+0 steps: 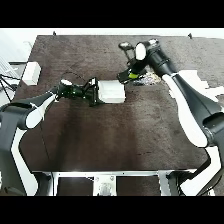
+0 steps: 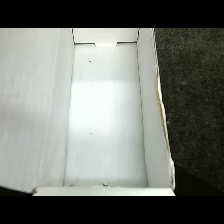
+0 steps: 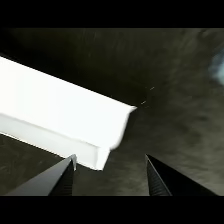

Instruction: Fold the box and place the chain.

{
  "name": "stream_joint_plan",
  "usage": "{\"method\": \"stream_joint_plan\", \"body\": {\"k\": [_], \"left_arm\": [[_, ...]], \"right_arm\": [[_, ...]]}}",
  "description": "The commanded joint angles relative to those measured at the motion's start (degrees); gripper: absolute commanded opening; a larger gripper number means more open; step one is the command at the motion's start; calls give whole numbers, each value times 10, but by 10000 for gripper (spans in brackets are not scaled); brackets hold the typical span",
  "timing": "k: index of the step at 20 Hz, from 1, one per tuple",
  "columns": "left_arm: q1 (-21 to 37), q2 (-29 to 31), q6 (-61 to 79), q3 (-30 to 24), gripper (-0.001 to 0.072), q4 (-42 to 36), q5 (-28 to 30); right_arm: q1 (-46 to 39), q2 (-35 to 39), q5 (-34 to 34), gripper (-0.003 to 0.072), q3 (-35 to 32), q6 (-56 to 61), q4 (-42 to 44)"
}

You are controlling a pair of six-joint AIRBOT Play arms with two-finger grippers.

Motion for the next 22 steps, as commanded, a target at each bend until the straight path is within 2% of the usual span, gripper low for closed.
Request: {"method": "stream_joint_plan", "body": {"k": [1,3,7,9,12,18,19,21,22], "left_arm": [[0,0,0,0,280,0,0],[0,0,0,0,280,0,0],[0,0,0,0,280,0,0],[0,0,0,0,280,0,0],[0,0,0,0,280,0,0],[0,0,0,0,280,0,0],[0,0,0,0,280,0,0],[0,0,0,0,280,0,0],[0,0,0,0,280,0,0]], "right_arm": [[-43,31,-56,515,1,-26,-11],[-88,21,-103,432,-3,-25,-10],[-157,-44,-149,429,-4,-48,57],[-167,-78,-164,396,-3,-68,85],[-166,-112,-179,398,-3,-82,89],[-163,-148,-177,354,-4,-88,130],[-161,-151,-177,280,-3,-89,132],[-157,-155,-178,254,-3,-92,132],[-157,-155,-178,188,-3,-97,131]]}}
